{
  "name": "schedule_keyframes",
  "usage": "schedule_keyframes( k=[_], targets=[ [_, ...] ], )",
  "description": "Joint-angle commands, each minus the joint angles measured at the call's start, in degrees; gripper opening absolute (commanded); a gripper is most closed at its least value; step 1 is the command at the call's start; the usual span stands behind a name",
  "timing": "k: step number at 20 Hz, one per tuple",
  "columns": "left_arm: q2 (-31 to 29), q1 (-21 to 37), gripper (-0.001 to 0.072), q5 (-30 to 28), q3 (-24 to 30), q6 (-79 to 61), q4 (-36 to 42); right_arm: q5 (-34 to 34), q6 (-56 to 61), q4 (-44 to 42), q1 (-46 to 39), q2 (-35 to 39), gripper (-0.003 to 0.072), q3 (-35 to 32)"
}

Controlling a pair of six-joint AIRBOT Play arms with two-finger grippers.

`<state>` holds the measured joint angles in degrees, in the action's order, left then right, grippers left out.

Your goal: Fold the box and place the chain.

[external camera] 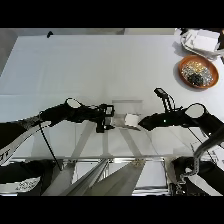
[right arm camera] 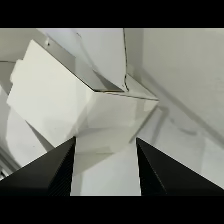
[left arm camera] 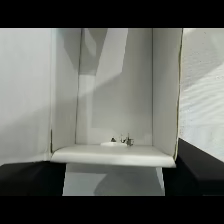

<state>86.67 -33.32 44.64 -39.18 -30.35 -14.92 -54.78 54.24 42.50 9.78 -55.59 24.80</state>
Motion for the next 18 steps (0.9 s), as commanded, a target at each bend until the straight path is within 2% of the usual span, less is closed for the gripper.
schedule_keyframes(
  k=[1, 13, 16, 18],
  targets=[
    [-0.02, 0.02, 0.0251, 0.17, 0.00, -0.11, -0.09, -2.64, 1.03, 2.29, -3.56, 0.68, 0.0440, 0.02],
    [-0.02, 0.02, 0.0251, 0.15, 0.00, -0.11, -0.09, -10.21, 1.64, 2.64, -4.96, 3.50, 0.0440, 0.02],
    [-0.02, 0.02, 0.0251, 0.15, 0.00, -0.11, -0.09, -9.97, 2.97, 2.64, -4.96, 4.26, 0.0440, 0.02],
    [-0.02, 0.02, 0.0251, 0.15, 0.00, -0.11, -0.09, -6.86, 4.52, 2.49, -4.96, 4.31, 0.0439, 0.02]
  ],
)
